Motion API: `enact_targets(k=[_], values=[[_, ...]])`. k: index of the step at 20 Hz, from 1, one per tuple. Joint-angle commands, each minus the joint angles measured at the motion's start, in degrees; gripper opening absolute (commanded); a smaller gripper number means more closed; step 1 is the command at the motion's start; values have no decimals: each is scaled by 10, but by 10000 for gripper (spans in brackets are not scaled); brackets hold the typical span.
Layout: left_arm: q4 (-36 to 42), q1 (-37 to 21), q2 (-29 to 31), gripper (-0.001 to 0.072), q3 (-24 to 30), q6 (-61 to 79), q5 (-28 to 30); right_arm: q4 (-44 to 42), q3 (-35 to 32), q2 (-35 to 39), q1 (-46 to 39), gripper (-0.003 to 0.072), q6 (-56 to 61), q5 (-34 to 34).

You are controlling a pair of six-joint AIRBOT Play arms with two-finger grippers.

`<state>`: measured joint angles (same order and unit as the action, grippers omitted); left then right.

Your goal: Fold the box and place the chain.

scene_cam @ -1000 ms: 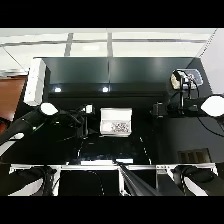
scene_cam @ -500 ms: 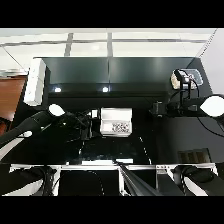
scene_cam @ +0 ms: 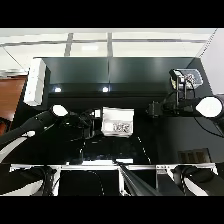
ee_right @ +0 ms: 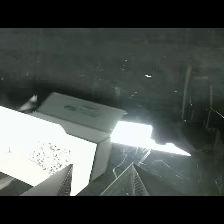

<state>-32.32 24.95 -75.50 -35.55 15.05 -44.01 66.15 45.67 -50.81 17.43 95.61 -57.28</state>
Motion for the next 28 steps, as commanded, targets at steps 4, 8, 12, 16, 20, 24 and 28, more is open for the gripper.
enact_targets(k=[4, 8, 12, 16, 20, 24, 28], values=[[4, 18, -1, 712, -1, 29, 18, -1, 0, -17, 10, 426, 0, 21], [26, 50, -1, 712, -1, 56, 19, -1, 0, -29, 10, 426, 0, 20], [26, 55, -1, 566, -1, 56, 20, -1, 0, -31, 10, 426, 0, 21], [26, 55, -1, 457, -1, 55, 20, -48, 0, -45, 11, 648, -3, 80], [26, 55, -1, 457, -1, 56, 20, -131, 0, -111, 16, 681, -57, 189], [26, 55, -1, 457, -1, 56, 20, -191, 0, -174, 49, 679, -239, 152], [26, 55, -1, 457, -1, 56, 20, -153, 42, -146, 40, 678, -585, 11]])
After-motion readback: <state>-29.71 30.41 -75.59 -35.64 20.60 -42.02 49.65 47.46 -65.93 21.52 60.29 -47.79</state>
